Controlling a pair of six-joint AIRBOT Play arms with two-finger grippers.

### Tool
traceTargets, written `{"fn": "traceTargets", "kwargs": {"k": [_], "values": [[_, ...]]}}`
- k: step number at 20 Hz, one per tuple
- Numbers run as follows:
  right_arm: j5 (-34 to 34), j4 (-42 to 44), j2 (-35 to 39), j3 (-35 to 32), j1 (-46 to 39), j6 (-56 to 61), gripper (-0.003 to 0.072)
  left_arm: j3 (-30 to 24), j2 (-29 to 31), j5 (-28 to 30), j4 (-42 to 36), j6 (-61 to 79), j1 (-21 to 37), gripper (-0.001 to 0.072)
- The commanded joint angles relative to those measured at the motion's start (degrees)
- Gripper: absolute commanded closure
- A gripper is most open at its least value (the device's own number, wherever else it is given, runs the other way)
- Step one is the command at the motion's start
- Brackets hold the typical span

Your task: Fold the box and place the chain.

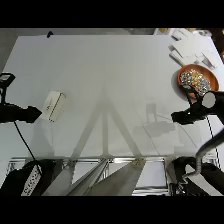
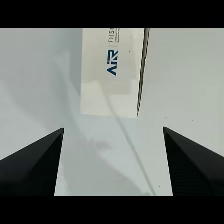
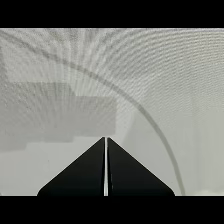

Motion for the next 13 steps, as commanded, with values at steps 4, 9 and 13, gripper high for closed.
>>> {"fn": "traceTargets", "kwargs": {"k": [4,9,13], "values": [[0.02,0.0,-0.04,-0.04,-0.02,0.02,0.0671,-0.02,8.5,-1.07,0.07,-0.17,-2.84,0.0012],[0.02,0.0,-0.04,-0.04,-0.02,0.02,0.0671,-0.02,8.41,-0.22,0.07,-0.17,-4.44,0.0013],[0.02,0.0,-0.04,-0.04,-0.02,0.02,0.0671,-0.02,8.41,0.11,0.09,-0.17,-4.46,0.0013]]}}
